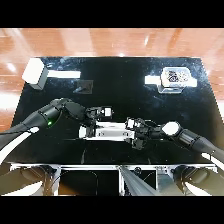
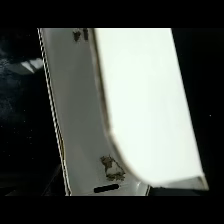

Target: Fold the box and place the chain.

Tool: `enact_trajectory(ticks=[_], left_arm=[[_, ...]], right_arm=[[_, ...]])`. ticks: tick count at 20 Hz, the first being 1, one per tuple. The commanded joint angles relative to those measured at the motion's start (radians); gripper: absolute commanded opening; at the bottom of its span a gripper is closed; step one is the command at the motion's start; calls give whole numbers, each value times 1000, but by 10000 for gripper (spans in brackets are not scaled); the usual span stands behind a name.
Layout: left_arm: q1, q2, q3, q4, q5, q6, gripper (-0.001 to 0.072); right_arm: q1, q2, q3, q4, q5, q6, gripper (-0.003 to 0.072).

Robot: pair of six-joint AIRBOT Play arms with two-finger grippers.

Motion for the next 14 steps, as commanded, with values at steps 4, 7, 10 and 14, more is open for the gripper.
enact_trajectory(ticks=[4, 7, 10, 14], left_arm=[[0, 8, 1, -15, 2, 0, 24], [0, 22, 1, -14, 1, -44, 336], [0, 27, 25, -13, 51, -115, 383], [1, 34, 53, 60, 85, -218, 389]], right_arm=[[0, 0, 1, 0, 0, 0, 602], [0, 0, 1, 0, 0, 0, 601], [0, 0, 1, 0, 0, 0, 601], [0, 0, 1, -23, 1, 1, 601]])
